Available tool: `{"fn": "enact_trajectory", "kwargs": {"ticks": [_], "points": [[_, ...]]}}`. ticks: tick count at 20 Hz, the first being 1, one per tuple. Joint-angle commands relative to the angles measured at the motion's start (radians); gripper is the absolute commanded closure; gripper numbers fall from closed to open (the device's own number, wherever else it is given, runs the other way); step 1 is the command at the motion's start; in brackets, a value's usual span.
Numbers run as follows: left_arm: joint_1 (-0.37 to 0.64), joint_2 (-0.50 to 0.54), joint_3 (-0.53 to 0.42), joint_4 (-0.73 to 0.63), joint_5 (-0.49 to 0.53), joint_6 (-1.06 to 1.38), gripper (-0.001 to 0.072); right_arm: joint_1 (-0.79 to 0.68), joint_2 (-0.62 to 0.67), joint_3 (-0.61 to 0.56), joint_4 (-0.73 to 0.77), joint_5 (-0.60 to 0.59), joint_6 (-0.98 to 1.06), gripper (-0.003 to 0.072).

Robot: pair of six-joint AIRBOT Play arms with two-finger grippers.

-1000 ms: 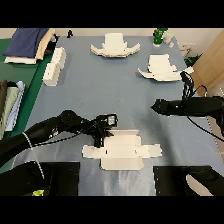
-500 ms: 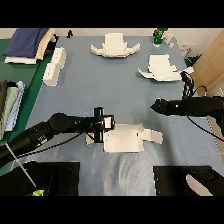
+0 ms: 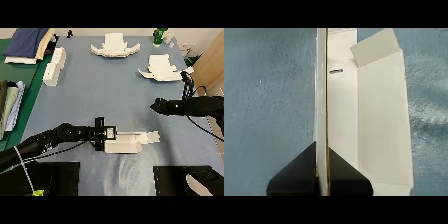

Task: Fold the box.

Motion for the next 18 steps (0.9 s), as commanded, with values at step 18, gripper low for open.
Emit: {"fn": "enact_trajectory", "kwargs": {"ticks": [18], "points": [[0.159, -0.019, 0.130, 0.057, -0.230, -0.108, 0.0695, 0.000, 0.000, 0.000, 0.001, -0.005, 0.000, 0.0550]]}}
